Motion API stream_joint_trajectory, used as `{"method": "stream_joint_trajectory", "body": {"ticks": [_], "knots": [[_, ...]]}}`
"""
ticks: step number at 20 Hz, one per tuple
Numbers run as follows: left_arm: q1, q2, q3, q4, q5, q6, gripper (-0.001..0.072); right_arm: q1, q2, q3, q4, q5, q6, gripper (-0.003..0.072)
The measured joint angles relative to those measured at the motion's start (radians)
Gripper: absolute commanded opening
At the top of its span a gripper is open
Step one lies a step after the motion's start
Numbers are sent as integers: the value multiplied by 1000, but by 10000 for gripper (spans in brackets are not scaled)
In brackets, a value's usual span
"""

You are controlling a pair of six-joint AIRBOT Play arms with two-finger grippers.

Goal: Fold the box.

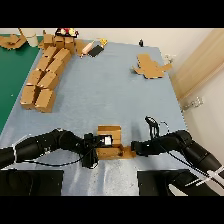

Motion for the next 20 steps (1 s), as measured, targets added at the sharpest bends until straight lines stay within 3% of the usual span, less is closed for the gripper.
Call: {"method": "stream_joint_trajectory", "body": {"ticks": [12, 13, 14, 20], "knots": [[0, 0, 0, 0, 0, 0, 382, 0, 108, 0, 147, 14, -59, 11], [0, 0, 0, 0, 0, 0, 382, 0, 113, 0, 154, 14, -59, 170], [0, 0, 0, 0, 0, 0, 382, 0, 116, 0, 161, 15, -60, 283], [0, 0, 0, 0, 0, 0, 382, 0, 121, 0, 196, 17, -62, 283]]}}
